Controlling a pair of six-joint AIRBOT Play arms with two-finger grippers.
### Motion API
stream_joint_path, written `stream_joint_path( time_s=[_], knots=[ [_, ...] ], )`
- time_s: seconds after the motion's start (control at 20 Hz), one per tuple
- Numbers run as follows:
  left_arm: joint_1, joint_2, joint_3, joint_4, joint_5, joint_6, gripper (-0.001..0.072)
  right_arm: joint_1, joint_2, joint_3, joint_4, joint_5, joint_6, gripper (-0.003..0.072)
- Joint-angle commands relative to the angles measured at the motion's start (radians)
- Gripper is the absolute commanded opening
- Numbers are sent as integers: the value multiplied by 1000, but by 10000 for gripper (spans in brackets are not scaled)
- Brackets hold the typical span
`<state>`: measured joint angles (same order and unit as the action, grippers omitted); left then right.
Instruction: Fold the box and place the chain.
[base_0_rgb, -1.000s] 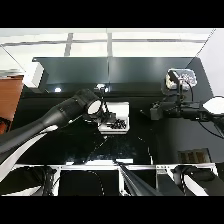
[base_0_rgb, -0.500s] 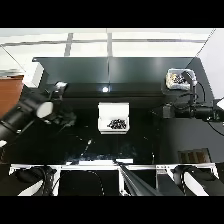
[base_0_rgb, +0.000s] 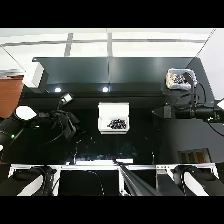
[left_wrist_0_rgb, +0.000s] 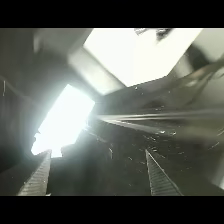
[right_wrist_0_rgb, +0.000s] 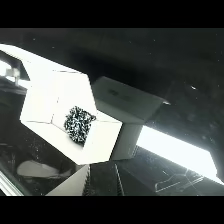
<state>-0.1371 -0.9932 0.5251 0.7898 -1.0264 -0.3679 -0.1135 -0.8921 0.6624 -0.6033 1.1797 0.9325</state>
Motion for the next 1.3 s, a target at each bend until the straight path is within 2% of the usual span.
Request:
stream_joint_path(
  time_s=[0.0,0.2,0.5,0.6,0.8,0.95,1.25],
  knots=[
    [-72,1,-16,-80,110,519,713,0,0,-12,0,-5,15,196],
    [-166,-14,-11,-83,238,635,713,0,0,-13,0,-8,23,196],
    [-183,-202,-3,-292,244,657,713,0,0,-13,1,-37,23,196],
    [-183,-232,-1,-293,266,656,713,0,0,-13,1,-40,23,196],
    [-183,-265,31,-283,253,657,711,0,0,-13,1,-40,22,196],
    [-187,-288,56,-266,206,680,711,0,0,-13,0,-40,22,196],
    [-232,-302,72,-219,213,686,711,0,0,-13,0,-41,21,196]
  ],
)
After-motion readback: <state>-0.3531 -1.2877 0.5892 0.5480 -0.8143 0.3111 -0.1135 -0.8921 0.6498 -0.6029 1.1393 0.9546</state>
